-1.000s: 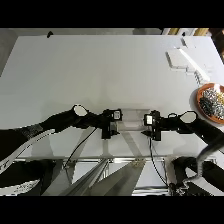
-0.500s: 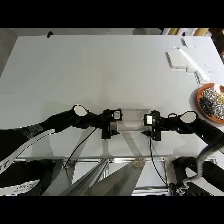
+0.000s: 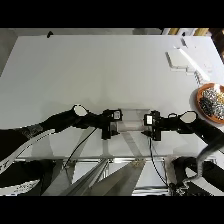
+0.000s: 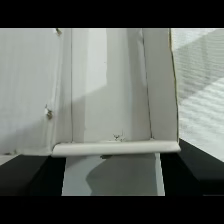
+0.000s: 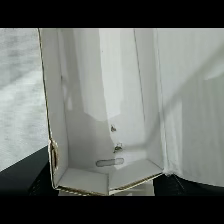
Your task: Fold the box and place the chain.
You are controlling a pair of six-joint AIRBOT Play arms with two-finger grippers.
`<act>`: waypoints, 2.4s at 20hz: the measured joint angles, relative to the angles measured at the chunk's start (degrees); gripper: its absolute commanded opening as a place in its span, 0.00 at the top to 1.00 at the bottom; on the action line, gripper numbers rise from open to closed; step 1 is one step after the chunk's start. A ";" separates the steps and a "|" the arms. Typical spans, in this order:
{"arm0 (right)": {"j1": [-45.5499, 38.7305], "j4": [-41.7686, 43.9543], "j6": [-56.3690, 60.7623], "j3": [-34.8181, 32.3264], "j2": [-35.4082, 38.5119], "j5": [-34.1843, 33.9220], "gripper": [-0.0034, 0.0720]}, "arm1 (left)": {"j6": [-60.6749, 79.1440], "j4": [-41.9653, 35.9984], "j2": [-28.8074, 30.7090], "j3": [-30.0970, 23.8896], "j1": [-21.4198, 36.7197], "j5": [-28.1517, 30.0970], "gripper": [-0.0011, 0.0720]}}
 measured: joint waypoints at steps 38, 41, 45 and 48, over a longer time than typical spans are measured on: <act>0.02 23.02 17.62 0.72 4.35 -9.68 0.94 | -0.02 0.00 0.00 -0.02 -0.11 0.09 0.76; 0.02 19.39 21.75 2.97 7.63 -7.21 0.94 | 0.00 0.00 0.02 -0.02 -0.11 0.11 0.76; 0.00 1.70 27.67 5.90 16.98 0.09 0.92 | 0.11 0.00 0.02 -0.02 -0.09 0.24 0.76; 0.00 -14.58 29.44 6.67 22.88 9.05 0.69 | 0.11 0.00 0.02 -0.02 -0.11 0.20 0.76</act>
